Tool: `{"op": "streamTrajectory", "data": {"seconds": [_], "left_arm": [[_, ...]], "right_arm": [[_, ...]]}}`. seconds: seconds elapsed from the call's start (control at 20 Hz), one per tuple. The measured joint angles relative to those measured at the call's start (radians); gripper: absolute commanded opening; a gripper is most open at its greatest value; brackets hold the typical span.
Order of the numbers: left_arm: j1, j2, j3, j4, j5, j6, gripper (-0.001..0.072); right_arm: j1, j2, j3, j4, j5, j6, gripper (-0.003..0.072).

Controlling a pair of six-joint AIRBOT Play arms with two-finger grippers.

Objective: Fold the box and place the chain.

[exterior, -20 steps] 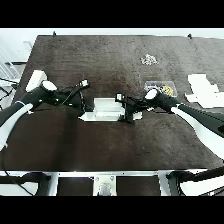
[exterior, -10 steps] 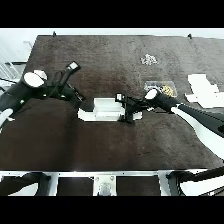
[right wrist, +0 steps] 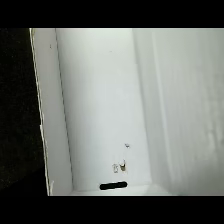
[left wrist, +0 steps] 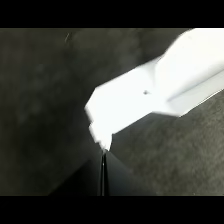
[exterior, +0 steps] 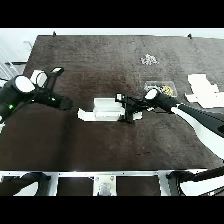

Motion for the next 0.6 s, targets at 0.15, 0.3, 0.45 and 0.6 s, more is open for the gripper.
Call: {"op": "streamTrajectory", "data": {"seconds": [0.15,0.3,0.45,0.6], "left_arm": [[0.076,0.008,-0.059,-0.054,-0.01,0.002,0.0019],[0.129,-0.007,-0.112,-0.125,0.0,0.039,0.0019],[0.151,-0.059,-0.134,-0.174,0.018,0.059,0.0019],[0.156,-0.126,-0.142,-0.223,0.04,0.085,0.0019]], "right_arm": [[0.0,0.0,0.0,0.0,0.0,0.0,0.0575],[0.0,0.0,0.0,0.0,0.0,0.0,0.0574],[0.0,0.0,0.0,0.0,0.0,0.0,0.0575],[0.0,0.0,0.0,0.0,0.0,0.0,0.0575]]}}
